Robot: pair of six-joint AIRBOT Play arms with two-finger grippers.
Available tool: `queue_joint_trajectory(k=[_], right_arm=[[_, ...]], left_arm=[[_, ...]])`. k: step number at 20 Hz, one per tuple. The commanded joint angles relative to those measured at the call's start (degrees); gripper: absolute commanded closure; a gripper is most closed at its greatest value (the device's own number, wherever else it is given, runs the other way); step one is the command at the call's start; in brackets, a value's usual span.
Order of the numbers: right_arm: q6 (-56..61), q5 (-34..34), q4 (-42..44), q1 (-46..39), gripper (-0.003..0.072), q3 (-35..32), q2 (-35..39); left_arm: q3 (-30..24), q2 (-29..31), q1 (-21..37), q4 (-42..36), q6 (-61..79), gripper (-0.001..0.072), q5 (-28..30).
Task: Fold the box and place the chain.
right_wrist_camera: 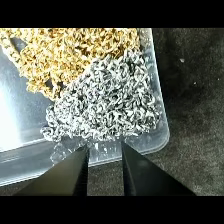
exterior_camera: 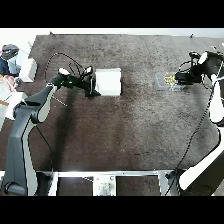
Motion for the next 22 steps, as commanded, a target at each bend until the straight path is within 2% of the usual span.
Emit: queue_joint_trajectory(k=[1, 6, 7, 8, 9, 15, 20, 21, 22], right_arm=[[1.5, -0.7, -1.8, -0.1, 0.0464, 0.0, -0.6], [1.5, -1.9, -2.5, 0.0, 0.0465, 0.0, -2.7], [1.5, -2.2, -2.6, 0.0, 0.0495, 0.0, -2.9], [1.5, -2.5, -2.6, 0.1, 0.0638, 0.0, -2.9], [1.5, -2.7, -2.5, 0.1, 0.0657, 0.1, -2.9], [1.5, -1.7, -2.5, 0.2, 0.0659, 0.2, -1.3], [1.5, -0.7, -2.5, 0.5, 0.0657, 0.2, 4.3], [1.7, -0.7, -2.5, 0.5, 0.0621, 0.2, 4.9], [3.1, -0.6, -2.5, 0.5, 0.0436, 0.2, 4.9]], left_arm=[[0.0, 0.0, 0.0, 0.0, 0.0, 0.0228, 0.0], [0.0, 0.0, 0.0, 0.0, 0.0, 0.0228, 0.0], [0.0, 0.0, 0.0, 0.0, 0.0, 0.0228, 0.0], [0.0, 0.0, 0.0, 0.0, 0.0, 0.0228, 0.0], [0.0, 0.0, 0.0, 0.0, 0.0, 0.0228, 0.1], [0.0, 0.0, 0.0, 0.0, 0.0, 0.0228, 0.2], [0.0, 0.0, 0.0, 0.0, 0.0, 0.0228, 0.4], [0.0, 0.0, 0.0, 0.0, 0.0, 0.0228, 0.4], [0.0, 0.0, 0.0, 0.0, 0.0, 0.0228, 0.4]])
